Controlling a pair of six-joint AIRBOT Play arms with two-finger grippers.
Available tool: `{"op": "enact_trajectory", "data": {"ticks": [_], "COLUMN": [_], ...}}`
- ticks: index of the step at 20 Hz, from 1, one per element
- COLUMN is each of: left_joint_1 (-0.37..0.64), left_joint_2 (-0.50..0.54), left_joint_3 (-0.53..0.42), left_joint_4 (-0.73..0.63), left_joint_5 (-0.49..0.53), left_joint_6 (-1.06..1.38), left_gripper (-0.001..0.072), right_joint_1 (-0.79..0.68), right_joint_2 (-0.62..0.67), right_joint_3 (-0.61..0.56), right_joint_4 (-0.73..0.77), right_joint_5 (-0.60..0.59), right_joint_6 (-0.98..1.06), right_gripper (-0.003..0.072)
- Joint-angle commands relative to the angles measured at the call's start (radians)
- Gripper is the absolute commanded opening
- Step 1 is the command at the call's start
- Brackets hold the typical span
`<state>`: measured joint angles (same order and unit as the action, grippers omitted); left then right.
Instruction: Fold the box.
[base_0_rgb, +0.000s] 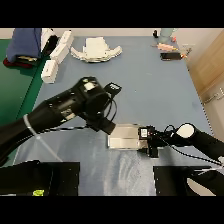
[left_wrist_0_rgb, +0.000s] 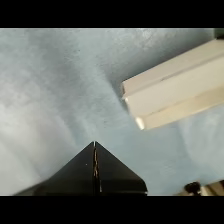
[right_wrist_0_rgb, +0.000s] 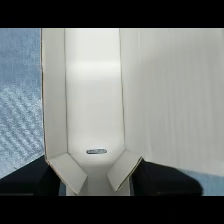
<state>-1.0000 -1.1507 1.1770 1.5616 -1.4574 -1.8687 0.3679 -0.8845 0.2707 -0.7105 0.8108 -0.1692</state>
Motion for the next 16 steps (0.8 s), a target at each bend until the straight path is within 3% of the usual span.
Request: {"op": "enact_trajectory", "data": {"ticks": [1, 3, 4, 5, 6, 8, 13, 16], "left_joint_1": [0.108, 0.179, 0.219, 0.254, 0.290, 0.344, 0.384, 0.382], "left_joint_2": [0.165, 0.239, 0.261, 0.270, 0.272, 0.272, 0.272, 0.271], "left_joint_3": [-0.182, -0.292, -0.343, -0.386, -0.434, -0.525, -0.727, -0.816], "left_joint_4": [-0.072, -0.235, -0.348, -0.449, -0.545, -0.652, -0.744, -0.941], "left_joint_5": [0.159, 0.257, 0.298, 0.341, 0.386, 0.458, 0.671, 0.747], "left_joint_6": [0.428, 0.741, 0.916, 1.057, 1.192, 1.417, 1.722, 1.983], "left_gripper": [0.0014, 0.0018, 0.0194, 0.0580, 0.0693, 0.0693, 0.0695, 0.0695], "right_joint_1": [0.000, 0.000, 0.000, 0.000, 0.000, 0.000, 0.000, 0.000], "right_joint_2": [0.000, 0.000, 0.000, 0.000, 0.000, 0.000, 0.000, 0.000], "right_joint_3": [0.000, 0.000, 0.000, 0.000, 0.000, 0.000, 0.000, 0.000], "right_joint_4": [0.000, 0.000, 0.000, 0.000, 0.000, 0.000, 0.000, 0.000], "right_joint_5": [0.000, 0.000, 0.000, 0.000, 0.000, 0.000, 0.000, 0.000], "right_joint_6": [0.000, 0.000, 0.000, 0.000, 0.000, 0.000, 0.000, 0.000], "right_gripper": [0.0584, 0.0584, 0.0584, 0.0584, 0.0584, 0.0584, 0.0584, 0.0584]}}
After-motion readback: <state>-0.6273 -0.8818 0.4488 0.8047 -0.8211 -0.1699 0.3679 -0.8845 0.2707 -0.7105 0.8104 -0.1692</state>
